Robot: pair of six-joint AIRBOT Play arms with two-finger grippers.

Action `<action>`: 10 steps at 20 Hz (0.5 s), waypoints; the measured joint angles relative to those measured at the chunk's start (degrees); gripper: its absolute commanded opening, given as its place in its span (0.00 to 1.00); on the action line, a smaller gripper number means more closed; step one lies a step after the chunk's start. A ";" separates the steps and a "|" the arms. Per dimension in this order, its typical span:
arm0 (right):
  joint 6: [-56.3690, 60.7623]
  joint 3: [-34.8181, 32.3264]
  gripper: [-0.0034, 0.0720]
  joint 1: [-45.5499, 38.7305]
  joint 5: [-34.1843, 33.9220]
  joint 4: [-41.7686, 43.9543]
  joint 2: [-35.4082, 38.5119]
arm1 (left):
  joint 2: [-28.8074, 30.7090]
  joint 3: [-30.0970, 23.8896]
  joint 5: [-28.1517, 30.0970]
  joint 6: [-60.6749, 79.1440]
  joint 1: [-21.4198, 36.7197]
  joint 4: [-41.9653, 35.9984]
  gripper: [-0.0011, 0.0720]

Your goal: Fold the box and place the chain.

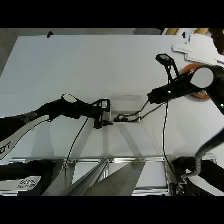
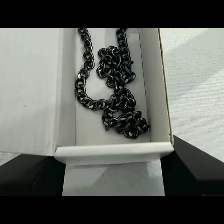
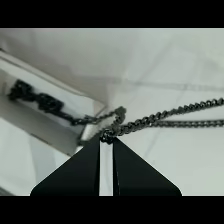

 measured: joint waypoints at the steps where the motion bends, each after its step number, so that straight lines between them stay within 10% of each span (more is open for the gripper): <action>1: -0.28 0.00 0.07 1.53 -0.17 1.20 0.81 | 0.00 0.00 0.02 0.02 0.00 0.00 0.13; 10: 1.88 0.00 0.07 17.49 -9.66 5.05 2.84 | 0.00 0.00 0.00 0.02 0.00 0.00 0.13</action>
